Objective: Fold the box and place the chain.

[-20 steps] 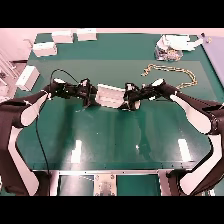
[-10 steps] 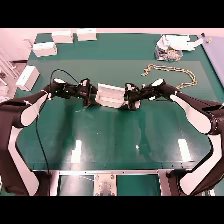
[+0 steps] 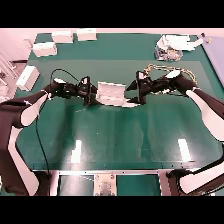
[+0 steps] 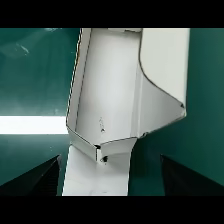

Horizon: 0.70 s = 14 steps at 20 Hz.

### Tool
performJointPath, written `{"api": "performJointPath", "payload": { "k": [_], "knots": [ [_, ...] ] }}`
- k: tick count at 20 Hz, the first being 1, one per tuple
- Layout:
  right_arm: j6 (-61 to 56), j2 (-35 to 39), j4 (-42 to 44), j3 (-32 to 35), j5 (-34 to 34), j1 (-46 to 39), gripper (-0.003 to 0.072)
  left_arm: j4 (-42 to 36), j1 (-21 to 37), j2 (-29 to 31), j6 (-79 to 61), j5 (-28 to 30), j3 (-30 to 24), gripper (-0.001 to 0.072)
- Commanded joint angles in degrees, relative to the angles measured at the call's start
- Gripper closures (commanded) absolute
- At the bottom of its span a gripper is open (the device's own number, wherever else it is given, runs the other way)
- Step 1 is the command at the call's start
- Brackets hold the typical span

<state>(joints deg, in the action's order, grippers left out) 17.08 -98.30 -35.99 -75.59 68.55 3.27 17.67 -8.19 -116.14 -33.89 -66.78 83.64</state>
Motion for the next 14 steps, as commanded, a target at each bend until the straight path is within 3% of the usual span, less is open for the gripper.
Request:
{"api": "performJointPath", "payload": {
  "k": [1, 3, 4, 5, 6, 9, 14],
  "knots": [
    [-2.1, 2.5, 1.4, -0.1, 4.2, -1.4, -0.0034, 0.2, 0.0, 0.0, 1.1, 0.7, 0.0, 0.0225],
    [-2.1, 2.5, 4.8, 0.0, 8.6, -0.4, -0.0026, 0.2, 0.0, 0.0, 1.1, 0.8, 0.0, 0.0225],
    [-2.1, 2.5, 5.6, 0.0, 10.4, 0.3, 0.0097, 0.2, 0.0, 0.0, 1.1, 0.8, 0.0, 0.0225],
    [-2.1, 2.5, 5.5, 0.0, 12.0, 1.2, 0.0407, 0.2, 0.0, 0.0, 1.1, 0.8, 0.0, 0.0225],
    [-2.1, 2.5, 5.7, 0.2, 12.7, 2.1, 0.065, 0.2, 0.0, 0.0, 1.1, 0.7, 0.0, 0.0225],
    [-2.1, 2.5, 7.3, 0.9, 8.9, 4.9, 0.067, 0.2, 0.0, 0.0, 1.1, 0.3, 0.0, 0.0225],
    [-2.1, 2.5, 13.4, 0.9, -9.5, 6.4, 0.0671, 0.2, 0.0, 0.0, 1.1, 0.1, 0.0, 0.0225]
  ]
}}
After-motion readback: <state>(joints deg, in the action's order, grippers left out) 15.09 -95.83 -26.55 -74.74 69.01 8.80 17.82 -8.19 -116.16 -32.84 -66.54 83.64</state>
